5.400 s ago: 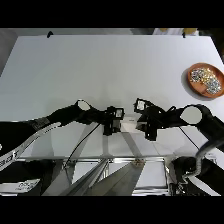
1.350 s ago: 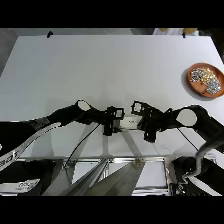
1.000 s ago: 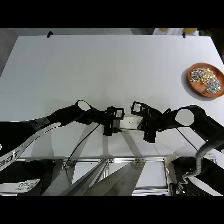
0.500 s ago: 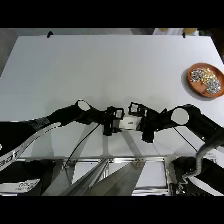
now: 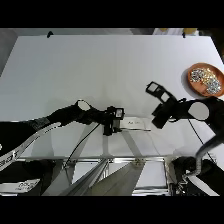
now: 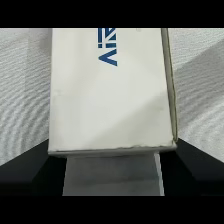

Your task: Fold the box and place the chain.

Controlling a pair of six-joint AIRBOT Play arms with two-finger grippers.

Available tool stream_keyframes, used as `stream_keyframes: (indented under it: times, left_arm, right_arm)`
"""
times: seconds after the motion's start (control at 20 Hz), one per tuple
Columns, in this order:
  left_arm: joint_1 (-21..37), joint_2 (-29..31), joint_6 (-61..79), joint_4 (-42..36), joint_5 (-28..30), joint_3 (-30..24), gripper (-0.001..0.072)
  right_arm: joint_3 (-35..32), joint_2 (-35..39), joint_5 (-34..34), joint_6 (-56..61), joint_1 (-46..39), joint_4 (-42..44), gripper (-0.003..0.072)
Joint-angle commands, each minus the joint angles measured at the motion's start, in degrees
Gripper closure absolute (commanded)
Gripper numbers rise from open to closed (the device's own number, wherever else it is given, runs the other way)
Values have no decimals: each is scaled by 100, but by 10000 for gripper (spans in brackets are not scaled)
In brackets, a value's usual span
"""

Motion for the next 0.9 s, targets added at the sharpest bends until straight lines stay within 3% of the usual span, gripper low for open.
stream_keyframes:
  times: [0.0,0.25,0.4,0.7,0.85]
  left_arm:
    - [0,4,9,4,-2,7,397]
    - [2,2,9,0,0,7,397]
    - [0,4,9,-4,-118,7,396]
    - [31,42,7,26,-385,7,396]
    - [223,573,-625,393,-487,7,398]
  right_arm:
    - [2,39,269,2264,-1154,-1189,665]
    - [-107,42,852,3108,-2140,-1226,665]
    - [-105,42,1314,3106,-2164,-1215,665]
    - [-105,42,1338,3106,-2164,-1217,665]
    - [-105,42,1340,3106,-2164,-1217,665]
